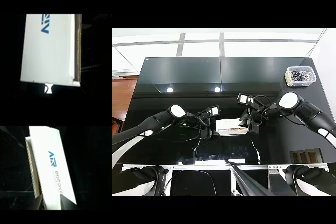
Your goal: Fold the box and place the chain.
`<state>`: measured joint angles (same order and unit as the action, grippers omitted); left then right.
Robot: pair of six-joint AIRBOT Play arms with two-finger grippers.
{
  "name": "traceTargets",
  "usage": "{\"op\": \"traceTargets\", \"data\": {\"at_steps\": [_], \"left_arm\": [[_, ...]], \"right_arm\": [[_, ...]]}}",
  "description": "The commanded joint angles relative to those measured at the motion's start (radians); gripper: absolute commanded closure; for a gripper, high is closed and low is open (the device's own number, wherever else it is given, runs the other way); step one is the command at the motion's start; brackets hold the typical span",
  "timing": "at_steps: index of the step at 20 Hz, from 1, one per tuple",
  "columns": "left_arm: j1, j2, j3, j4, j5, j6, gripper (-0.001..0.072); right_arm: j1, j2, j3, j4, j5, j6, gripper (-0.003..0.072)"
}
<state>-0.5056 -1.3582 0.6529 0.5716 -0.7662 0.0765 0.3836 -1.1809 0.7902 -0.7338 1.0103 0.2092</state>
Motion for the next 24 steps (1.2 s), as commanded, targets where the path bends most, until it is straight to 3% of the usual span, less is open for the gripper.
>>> {"op": "traceTargets", "data": {"at_steps": [1, 15, 16, 24], "left_arm": [[0.0, 0.0, 0.0, 0.0, 0.0, 0.002, 0.0304], [0.0, 0.0, 0.0, 0.0, 0.0, 0.002, 0.0304], [0.0, 0.0, 0.0, 0.0, 0.0, 0.002, 0.0304], [0.0, 0.0, 0.0, 0.0, 0.0, 0.002, 0.0304]], "right_arm": [[0.001, 0.001, 0.001, -0.006, -0.002, 0.0, 0.0445], [0.019, 0.0, 0.0, -0.039, 0.035, 0.011, 0.0441], [0.019, 0.0, 0.0, -0.039, 0.037, 0.012, 0.036], [0.019, -0.002, -0.002, -0.04, 0.03, 0.023, 0.0354]]}}
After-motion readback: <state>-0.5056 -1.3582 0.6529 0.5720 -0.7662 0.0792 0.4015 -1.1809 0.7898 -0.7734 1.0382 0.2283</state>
